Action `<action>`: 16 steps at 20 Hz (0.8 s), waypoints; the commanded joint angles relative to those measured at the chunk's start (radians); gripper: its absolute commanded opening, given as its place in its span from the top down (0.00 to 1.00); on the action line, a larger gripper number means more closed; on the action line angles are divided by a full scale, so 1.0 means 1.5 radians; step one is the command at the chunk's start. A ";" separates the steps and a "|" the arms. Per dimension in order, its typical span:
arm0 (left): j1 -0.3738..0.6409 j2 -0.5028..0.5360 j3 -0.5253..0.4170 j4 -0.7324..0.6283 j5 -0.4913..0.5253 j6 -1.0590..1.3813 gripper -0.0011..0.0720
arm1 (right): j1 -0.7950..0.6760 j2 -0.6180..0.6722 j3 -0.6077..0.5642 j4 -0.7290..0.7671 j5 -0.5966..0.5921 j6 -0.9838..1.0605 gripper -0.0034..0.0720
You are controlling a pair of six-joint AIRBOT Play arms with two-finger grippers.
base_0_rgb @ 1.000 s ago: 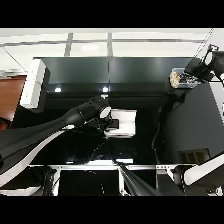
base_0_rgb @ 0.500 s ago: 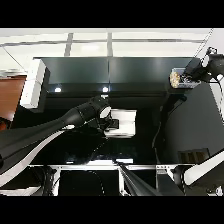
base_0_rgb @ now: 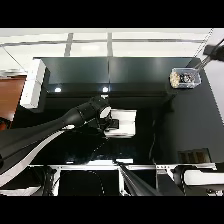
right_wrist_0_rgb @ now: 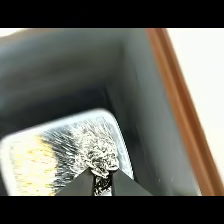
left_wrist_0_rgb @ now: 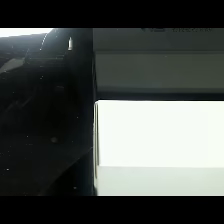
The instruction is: Fold the box and place the chain.
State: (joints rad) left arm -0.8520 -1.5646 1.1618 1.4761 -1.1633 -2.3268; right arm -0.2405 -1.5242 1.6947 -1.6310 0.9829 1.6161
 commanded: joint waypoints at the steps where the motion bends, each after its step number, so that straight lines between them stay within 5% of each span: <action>1: 0.001 0.000 0.001 0.000 0.000 0.000 0.95 | 0.006 0.136 0.000 0.089 0.002 -0.089 0.95; 11: 0.000 0.000 0.001 0.000 0.001 0.000 0.95 | 0.012 0.357 0.000 0.320 0.130 -0.151 0.95; 16: 0.000 0.000 0.001 0.000 0.001 0.000 0.95 | 0.014 0.366 -0.002 0.473 0.305 -0.179 0.94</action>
State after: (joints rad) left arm -0.8520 -1.5646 1.1618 1.4761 -1.1633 -2.3268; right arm -0.2230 -0.9920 1.6939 -1.0740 1.2774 1.3724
